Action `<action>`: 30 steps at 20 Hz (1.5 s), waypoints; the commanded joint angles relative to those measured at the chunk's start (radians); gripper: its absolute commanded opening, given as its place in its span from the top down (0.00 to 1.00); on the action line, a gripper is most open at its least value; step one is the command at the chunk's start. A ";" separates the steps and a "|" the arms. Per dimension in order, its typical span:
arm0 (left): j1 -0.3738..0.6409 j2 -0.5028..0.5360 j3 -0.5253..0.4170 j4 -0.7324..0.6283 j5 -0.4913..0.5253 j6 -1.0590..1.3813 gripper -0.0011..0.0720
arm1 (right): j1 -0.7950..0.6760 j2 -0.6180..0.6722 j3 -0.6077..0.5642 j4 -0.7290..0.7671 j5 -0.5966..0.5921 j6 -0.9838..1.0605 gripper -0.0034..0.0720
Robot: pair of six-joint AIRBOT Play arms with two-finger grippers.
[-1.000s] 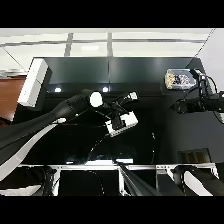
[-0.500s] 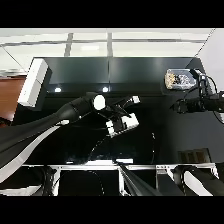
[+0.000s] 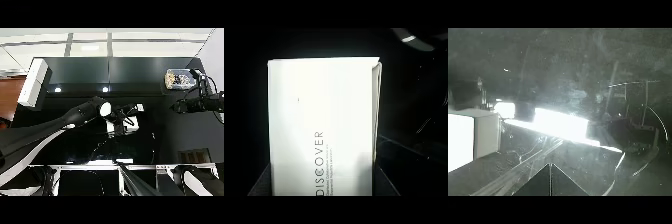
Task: Fold the box and place the chain.
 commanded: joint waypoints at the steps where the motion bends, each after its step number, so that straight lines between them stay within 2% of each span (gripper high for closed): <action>1: 0.022 0.052 0.000 0.078 -0.019 -0.176 0.57 | 0.000 0.001 0.000 0.000 0.018 0.000 0.94; 4: 0.089 0.137 0.000 0.214 -0.122 -0.375 0.57 | 0.000 0.001 0.000 0.001 0.020 0.000 0.94; 7: 0.199 0.224 -0.013 0.324 -0.270 -0.555 0.57 | 0.000 0.001 0.000 0.003 0.021 0.000 0.94; 9: 0.299 0.295 -0.067 0.342 -0.335 -0.631 0.57 | 0.000 0.001 0.000 0.004 0.021 0.000 0.94; 11: 0.417 0.385 -0.165 0.342 -0.360 -0.668 0.57 | 0.000 0.001 0.000 0.004 0.021 0.000 0.94; 13: 0.562 0.487 -0.280 0.343 -0.378 -0.671 0.57 | 0.000 0.001 0.000 0.004 0.021 0.000 0.94; 15: 0.750 0.579 -0.381 0.365 -0.384 -0.670 0.57 | 0.000 0.001 0.000 0.004 0.019 0.000 0.94; 18: 1.056 0.615 -0.431 0.386 -0.438 -0.643 0.57 | 0.000 0.001 0.000 0.005 0.016 0.000 0.94; 22: 1.409 0.613 -0.445 0.375 -0.402 -0.626 0.57 | 0.000 0.001 0.000 0.023 0.014 0.000 0.94; 24: 1.522 0.612 -0.446 0.315 -0.344 -0.518 0.57 | 0.000 0.001 0.000 0.024 0.014 0.001 0.94; 27: 1.596 0.608 -0.446 0.192 -0.256 -0.214 0.57 | 0.000 0.001 0.000 0.024 0.014 0.022 0.94; 30: 1.600 0.567 -0.446 0.089 -0.192 -0.072 0.57 | 0.000 0.000 0.000 0.027 0.016 0.039 0.94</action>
